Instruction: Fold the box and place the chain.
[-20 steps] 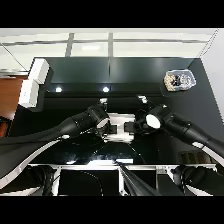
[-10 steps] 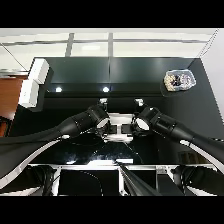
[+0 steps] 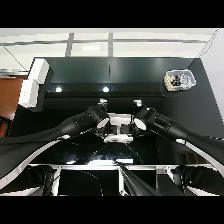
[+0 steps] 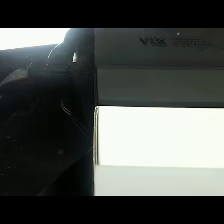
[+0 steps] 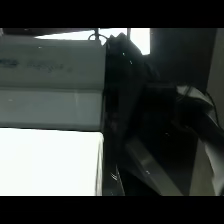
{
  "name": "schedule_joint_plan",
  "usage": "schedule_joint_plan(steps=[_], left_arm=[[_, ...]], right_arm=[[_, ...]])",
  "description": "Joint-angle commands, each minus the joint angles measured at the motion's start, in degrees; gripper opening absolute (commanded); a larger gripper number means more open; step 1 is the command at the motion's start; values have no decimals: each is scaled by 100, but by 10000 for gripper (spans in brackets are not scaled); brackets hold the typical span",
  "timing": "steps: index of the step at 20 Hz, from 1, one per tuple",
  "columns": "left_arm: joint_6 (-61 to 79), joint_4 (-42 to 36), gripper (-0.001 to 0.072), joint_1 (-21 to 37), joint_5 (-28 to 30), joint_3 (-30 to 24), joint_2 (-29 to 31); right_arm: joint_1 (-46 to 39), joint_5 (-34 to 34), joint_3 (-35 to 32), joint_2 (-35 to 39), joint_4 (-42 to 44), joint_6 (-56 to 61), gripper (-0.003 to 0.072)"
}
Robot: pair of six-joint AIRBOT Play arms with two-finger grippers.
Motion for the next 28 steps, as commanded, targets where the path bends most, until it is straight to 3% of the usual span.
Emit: schedule_joint_plan(steps=[1,2,3,5,6,7,8,10,14,15,17,19,21,22,24,25,28], left_arm=[[-4,9,29,0,9,-2,0],[-4,9,29,-2,9,-2,0],[-4,7,29,0,9,-2,0],[-4,7,29,0,9,-2,0],[-4,9,29,0,9,-2,0],[-4,7,29,0,9,-2,0],[-4,9,29,0,9,-2,0],[-4,7,29,0,7,-2,0],[-4,9,29,0,-2,-2,0],[-4,9,29,0,9,-2,0],[-4,9,29,0,4,-2,0],[-4,9,29,0,15,-2,0],[-4,13,29,11,20,-2,0],[-2,20,29,17,17,-2,0],[-2,33,29,35,4,-2,0],[-2,37,29,35,4,-2,0],[-4,33,29,35,9,-2,0]], right_arm=[[-2,-37,9,-2,81,11,177],[0,-42,9,-2,87,4,59],[0,-57,9,-2,92,-9,20],[-2,-85,9,-2,105,-9,22],[-2,-98,11,0,125,-9,88],[-15,-76,13,9,138,-9,289],[-15,0,22,59,138,-48,296],[-24,249,83,308,122,-332,393],[-315,1080,286,1567,-105,-1263,393],[-507,1329,284,1939,-560,-1283,393],[-1054,1899,256,2465,-2415,-1287,393],[-1860,1657,140,2498,-3654,-1473,392],[-3049,361,33,2271,-3515,-1596,437],[-3646,-334,44,1993,-3071,-1749,714],[-4524,-1191,389,1213,-1792,-2111,717],[-4828,-1250,848,691,-1314,-2116,717],[-5187,-404,2697,-892,-1049,-2103,716]])
